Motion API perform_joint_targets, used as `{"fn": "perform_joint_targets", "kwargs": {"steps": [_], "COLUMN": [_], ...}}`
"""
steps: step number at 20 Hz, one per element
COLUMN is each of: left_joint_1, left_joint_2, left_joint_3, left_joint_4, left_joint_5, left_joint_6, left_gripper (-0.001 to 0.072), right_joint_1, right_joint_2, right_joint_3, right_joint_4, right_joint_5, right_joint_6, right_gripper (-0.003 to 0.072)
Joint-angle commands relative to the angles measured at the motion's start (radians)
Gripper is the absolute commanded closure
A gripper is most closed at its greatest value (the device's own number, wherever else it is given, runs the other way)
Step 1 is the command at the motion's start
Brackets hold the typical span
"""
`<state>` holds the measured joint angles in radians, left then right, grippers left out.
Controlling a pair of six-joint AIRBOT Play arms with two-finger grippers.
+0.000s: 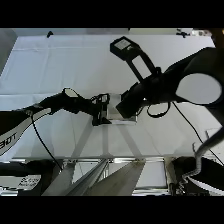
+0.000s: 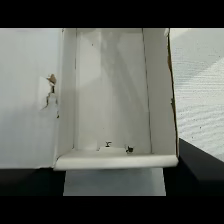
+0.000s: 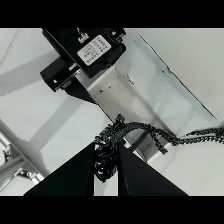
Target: Fold the box and place the chain.
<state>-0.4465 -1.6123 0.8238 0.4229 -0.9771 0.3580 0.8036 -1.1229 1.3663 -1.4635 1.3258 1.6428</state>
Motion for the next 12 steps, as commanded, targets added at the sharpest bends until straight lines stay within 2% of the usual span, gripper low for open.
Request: {"fn": "perform_joint_targets", "kwargs": {"steps": [1, 4, 12], "left_joint_1": [0.000, 0.000, 0.000], "left_joint_2": [0.000, 0.000, 0.000], "left_joint_3": [0.001, 0.001, 0.001], "left_joint_4": [0.000, 0.000, 0.000], "left_joint_5": [0.000, 0.000, 0.000], "left_joint_6": [0.000, 0.000, 0.000], "left_gripper": [0.0365, 0.0365, 0.0365], "right_joint_1": [0.001, 0.001, 0.000], "right_joint_2": [-0.008, -0.053, -0.278], "right_joint_3": [-0.107, -0.171, -0.180], "right_joint_4": [-0.003, -0.003, 0.000], "right_joint_5": [-0.126, -0.166, -0.138], "right_joint_6": [0.007, 0.007, -0.003], "right_gripper": [0.0676, 0.0679, 0.0679]}}
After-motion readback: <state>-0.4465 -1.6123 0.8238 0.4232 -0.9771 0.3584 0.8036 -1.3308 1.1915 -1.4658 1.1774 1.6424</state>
